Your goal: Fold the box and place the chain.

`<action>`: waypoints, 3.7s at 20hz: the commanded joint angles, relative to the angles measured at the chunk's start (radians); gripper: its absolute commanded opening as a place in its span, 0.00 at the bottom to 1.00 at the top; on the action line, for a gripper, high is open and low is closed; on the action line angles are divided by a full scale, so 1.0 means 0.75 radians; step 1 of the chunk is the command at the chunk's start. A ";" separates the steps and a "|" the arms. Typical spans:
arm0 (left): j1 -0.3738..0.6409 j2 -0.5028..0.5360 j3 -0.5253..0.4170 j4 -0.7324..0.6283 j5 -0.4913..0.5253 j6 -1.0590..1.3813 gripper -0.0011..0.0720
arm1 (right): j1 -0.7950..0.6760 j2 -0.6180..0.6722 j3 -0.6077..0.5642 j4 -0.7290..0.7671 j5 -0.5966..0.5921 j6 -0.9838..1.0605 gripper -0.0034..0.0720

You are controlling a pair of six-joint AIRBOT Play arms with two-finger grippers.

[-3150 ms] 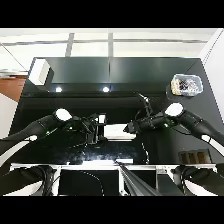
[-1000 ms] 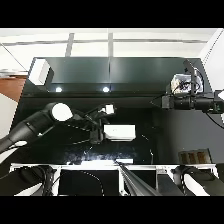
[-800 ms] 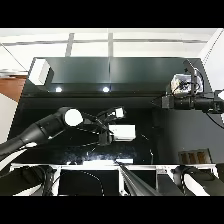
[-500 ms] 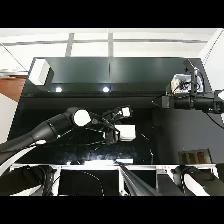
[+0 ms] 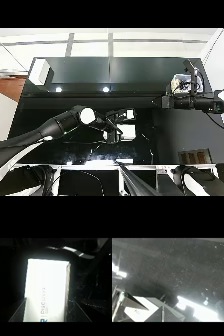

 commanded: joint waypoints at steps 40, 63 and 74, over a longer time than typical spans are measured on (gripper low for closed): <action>0.076 0.023 0.030 0.106 -0.097 -0.129 0.98 | -0.001 0.001 -0.001 0.000 0.003 -0.008 0.08; 0.017 -0.094 0.028 0.111 -0.105 -0.128 0.98 | -0.001 0.001 -0.001 0.000 -0.004 -0.009 0.08; -0.003 -0.133 0.028 0.111 -0.027 -0.129 0.98 | -0.001 0.001 -0.001 0.000 -0.004 -0.009 0.08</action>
